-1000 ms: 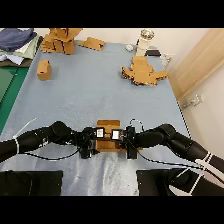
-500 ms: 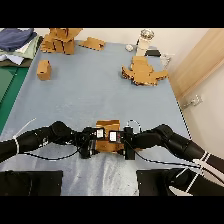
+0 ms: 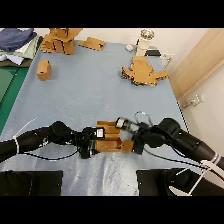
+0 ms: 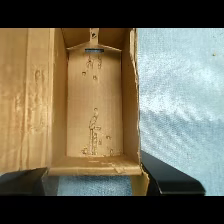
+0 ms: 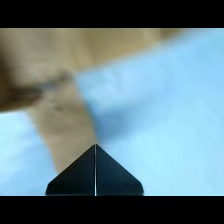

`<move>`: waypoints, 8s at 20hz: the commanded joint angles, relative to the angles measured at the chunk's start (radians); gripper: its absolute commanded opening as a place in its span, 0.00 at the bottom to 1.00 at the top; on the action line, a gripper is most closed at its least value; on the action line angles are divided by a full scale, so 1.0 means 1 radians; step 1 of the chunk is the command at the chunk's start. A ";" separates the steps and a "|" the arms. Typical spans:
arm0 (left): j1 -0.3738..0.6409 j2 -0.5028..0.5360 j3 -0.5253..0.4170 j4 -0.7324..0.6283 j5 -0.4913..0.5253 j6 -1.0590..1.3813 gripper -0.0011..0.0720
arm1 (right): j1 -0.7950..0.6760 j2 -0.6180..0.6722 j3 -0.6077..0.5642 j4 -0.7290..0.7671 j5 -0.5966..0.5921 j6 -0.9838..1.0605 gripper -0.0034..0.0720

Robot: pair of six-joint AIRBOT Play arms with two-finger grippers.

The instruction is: Fold the box.

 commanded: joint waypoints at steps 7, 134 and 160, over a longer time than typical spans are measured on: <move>0.000 0.000 0.000 0.001 0.000 0.002 0.70 | -0.195 0.029 -0.060 0.028 -0.094 0.665 0.05; 0.000 0.000 0.000 0.001 0.000 0.002 0.70 | -0.269 -0.413 0.375 0.198 -0.144 0.842 0.05; -0.002 0.000 0.000 0.001 0.002 0.002 0.70 | -0.014 -0.080 0.035 0.629 0.207 -0.402 0.05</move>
